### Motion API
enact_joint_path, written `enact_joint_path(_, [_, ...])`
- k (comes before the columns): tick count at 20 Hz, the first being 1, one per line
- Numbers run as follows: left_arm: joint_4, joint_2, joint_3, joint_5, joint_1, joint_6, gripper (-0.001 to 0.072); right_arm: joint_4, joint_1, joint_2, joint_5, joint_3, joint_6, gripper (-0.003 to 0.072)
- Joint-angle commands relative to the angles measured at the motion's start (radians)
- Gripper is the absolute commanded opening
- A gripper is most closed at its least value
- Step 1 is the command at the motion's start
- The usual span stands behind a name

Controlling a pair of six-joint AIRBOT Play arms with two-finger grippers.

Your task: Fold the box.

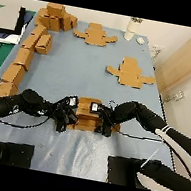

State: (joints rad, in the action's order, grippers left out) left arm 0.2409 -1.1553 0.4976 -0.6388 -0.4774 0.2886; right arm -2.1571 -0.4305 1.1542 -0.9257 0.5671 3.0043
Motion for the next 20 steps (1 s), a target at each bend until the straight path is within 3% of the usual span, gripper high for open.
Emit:
enact_joint_path(1, [-0.009, -0.006, 0.0, 0.002, -0.003, 0.011, 0.027, 0.0, 0.0, 0.0, 0.0, 0.001, 0.0, 0.0501])
enact_joint_path(2, [-0.009, -0.006, 0.0, 0.002, -0.004, 0.011, 0.0584, -0.001, 0.0, 0.0, 0.0, 0.001, 0.0, 0.0501])
enact_joint_path(3, [-0.009, -0.006, 0.0, 0.002, -0.006, 0.011, 0.0692, -0.001, 0.0, 0.0, 0.0, 0.001, 0.0, 0.0501])
enact_joint_path(11, [-0.008, -0.006, -0.007, -0.005, -0.016, 0.01, 0.0692, 0.0, 0.0, 0.0, 0.0, 0.001, 0.0, 0.0501])
enact_joint_path(12, [0.001, -0.006, -0.007, -0.004, -0.015, 0.006, 0.0644, 0.0, 0.0, 0.0, 0.0, 0.001, 0.0, 0.0501])
enact_joint_path(13, [0.016, -0.004, -0.007, -0.004, -0.013, 0.005, 0.034, 0.0, 0.0, 0.0, 0.0, 0.001, 0.0, 0.0501])
enact_joint_path(14, [0.044, 0.002, -0.007, -0.002, -0.01, -0.002, 0.014, 0.0, 0.0, 0.0, 0.0, 0.001, 0.0, 0.0502])
enact_joint_path(16, [0.134, 0.035, -0.007, 0.011, 0.002, -0.095, 0.0091, 0.0, 0.0, 0.0, 0.0, 0.001, 0.0, 0.0502])
enact_joint_path(17, [0.197, 0.056, -0.007, 0.008, 0.012, -0.156, 0.0017, 0.0, 0.0, 0.0, 0.0, 0.001, 0.0, 0.0501])
enact_joint_path(20, [0.418, 0.137, -0.006, -0.021, 0.036, -0.359, 0.0016, 0.0, 0.0, 0.0, 0.0, 0.001, 0.0, 0.0502])
